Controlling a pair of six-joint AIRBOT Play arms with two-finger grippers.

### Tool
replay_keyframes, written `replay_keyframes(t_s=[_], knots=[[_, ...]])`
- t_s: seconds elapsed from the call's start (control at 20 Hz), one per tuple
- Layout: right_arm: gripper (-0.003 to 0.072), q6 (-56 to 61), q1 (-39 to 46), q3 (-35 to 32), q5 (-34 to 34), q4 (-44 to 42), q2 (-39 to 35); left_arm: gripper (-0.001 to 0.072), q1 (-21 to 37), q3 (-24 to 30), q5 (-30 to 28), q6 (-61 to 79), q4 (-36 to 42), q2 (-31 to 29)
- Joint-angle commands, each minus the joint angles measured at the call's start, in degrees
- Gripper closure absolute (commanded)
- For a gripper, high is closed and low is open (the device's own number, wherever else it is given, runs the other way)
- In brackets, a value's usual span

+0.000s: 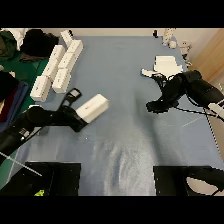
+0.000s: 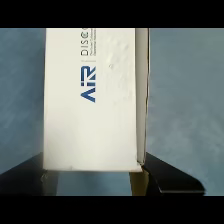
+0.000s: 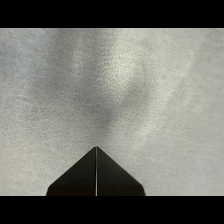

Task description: Fold the box.

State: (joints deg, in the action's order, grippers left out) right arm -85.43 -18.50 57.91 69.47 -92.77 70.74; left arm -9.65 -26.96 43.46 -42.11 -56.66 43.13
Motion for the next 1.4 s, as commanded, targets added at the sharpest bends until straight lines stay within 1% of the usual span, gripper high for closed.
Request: replay_keyframes(t_s=[0.0, 0.05, 0.15, 0.25, 0.3, 0.4, 0.55, 0.7, 0.8, 0.9, 1.05, 1.15, 1.35], knots=[[0.0683, 0.1, 0.0, 0.0, 0.0, 0.0, 0.0, 0.0299, 15.1, 0.0, 7.6, -15.4, -13.0, -2.5], [0.0683, 0.1, 0.0, 0.0, 0.0, 0.0, 0.0, 0.0299, 18.8, 0.0, 8.1, -15.4, -13.0, -2.0], [0.0683, 0.1, 0.0, 0.0, 0.0, 0.0, 0.0, 0.0299, 24.1, 0.0, 6.3, -15.4, -13.0, -1.2], [0.0684, 0.1, 0.0, 0.0, 0.0, 0.0, 0.0, 0.0299, 26.7, 0.0, 3.2, -14.9, -13.0, -0.2], [0.0684, 0.1, 0.0, 0.0, 0.0, 0.0, 0.0, 0.0299, 26.9, 0.0, 1.8, -14.3, -12.9, 0.7], [0.0684, 0.1, 0.0, 0.0, 0.0, 0.0, 0.0, 0.0299, 26.8, -0.1, -1.6, -14.3, -11.9, 3.3], [0.0683, 0.1, 0.0, 0.0, 0.0, 0.0, 0.0, 0.0299, 26.8, -0.5, -8.3, -12.8, -8.3, 8.6], [0.0684, 0.1, 0.0, 0.0, 0.0, 0.0, 0.0, 0.0299, 25.8, -3.8, -12.9, -7.7, -2.1, 14.7], [0.0683, 0.1, 0.0, 0.0, 0.0, 0.0, 0.0, 0.0299, 23.3, -7.7, -14.0, -5.2, 0.0, 19.6], [0.0684, 0.1, 0.0, 0.0, 0.0, 0.0, 0.0, 0.0299, 21.0, -11.8, -14.8, -5.2, 0.0, 25.0], [0.0683, 0.1, 0.0, 0.0, 0.0, 0.0, 0.0, 0.0299, 19.5, -17.0, -14.8, -5.2, 0.0, 31.5], [0.0683, 0.1, 0.0, 0.0, 0.0, 0.0, 0.0, 0.0299, 19.3, -19.5, -14.4, -5.2, 0.0, 34.2], [0.0683, 0.1, 0.0, 0.0, 0.0, 0.0, 0.0, 0.03, 19.3, -21.4, -16.1, -4.7, -0.2, 36.8]])
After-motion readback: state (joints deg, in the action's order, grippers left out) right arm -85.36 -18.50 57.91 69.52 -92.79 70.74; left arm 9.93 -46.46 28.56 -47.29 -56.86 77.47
